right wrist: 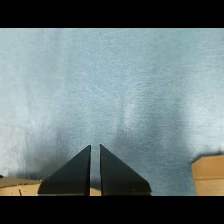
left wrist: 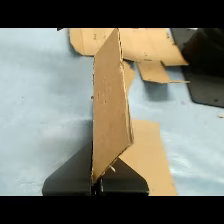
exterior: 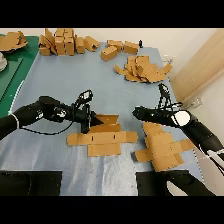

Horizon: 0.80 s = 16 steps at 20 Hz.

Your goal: Fold the box.

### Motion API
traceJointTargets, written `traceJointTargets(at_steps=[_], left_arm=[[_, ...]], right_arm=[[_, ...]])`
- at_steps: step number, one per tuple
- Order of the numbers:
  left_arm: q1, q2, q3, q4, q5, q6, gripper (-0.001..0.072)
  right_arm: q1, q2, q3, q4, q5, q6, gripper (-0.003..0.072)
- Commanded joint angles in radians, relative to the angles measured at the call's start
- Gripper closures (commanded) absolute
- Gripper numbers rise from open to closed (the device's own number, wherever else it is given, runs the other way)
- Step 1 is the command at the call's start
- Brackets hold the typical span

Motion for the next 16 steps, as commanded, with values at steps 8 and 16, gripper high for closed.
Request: traceJointTargets(at_steps=[8,16], left_arm=[[-0.017,-0.036,-0.051,-0.047,0.056,0.126,0.0698],[-0.002,-0.01,-0.053,-0.085,-0.064,0.229,0.0698]], right_arm=[[0.054,-0.023,0.002,-0.007,-0.032,-0.01,0.0605],[0.054,-0.023,0.002,-0.018,-0.045,-0.01,0.0657]])
